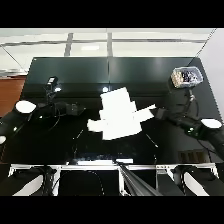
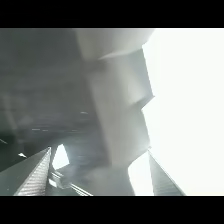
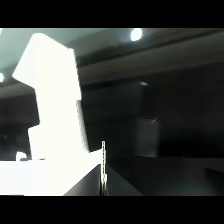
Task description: Fold the box and place the chain.
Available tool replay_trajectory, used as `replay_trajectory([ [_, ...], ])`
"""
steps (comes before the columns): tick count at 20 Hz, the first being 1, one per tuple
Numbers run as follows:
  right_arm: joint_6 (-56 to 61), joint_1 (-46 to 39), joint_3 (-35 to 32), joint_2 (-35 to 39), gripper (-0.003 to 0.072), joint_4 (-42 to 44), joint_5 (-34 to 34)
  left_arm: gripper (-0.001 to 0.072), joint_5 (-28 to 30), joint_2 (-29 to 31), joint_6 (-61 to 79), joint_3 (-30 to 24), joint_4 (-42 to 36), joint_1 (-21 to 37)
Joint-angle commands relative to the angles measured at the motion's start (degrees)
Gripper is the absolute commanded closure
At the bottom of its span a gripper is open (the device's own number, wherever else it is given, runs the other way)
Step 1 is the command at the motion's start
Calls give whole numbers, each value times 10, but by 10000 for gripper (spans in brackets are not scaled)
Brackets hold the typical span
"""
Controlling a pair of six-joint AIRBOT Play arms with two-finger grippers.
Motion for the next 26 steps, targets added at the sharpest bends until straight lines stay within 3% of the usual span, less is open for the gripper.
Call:
replay_trajectory([
  [1,-11,107,-28,10,674,48,-85,13,-90,-100,0,61,-42,-3],
  [4,-11,127,-28,10,674,48,-88,13,-186,-206,-21,131,-49,-3],
  [7,-11,128,-28,11,674,50,-88,13,-259,-276,-33,175,-56,-9],
  [16,-11,128,-28,10,674,49,-88,13,-396,-356,68,219,-74,-68],
  [18,-11,128,-28,10,674,49,-88,38,-413,-371,76,233,-75,-70],
  [20,-11,128,-28,10,674,49,-88,117,-411,-382,76,249,-75,-69],
  [24,-11,128,-28,10,674,49,-87,117,-411,-397,76,275,-75,-68],
  [26,-11,128,-28,10,674,49,-87,161,-414,-410,75,286,-75,-68],
])
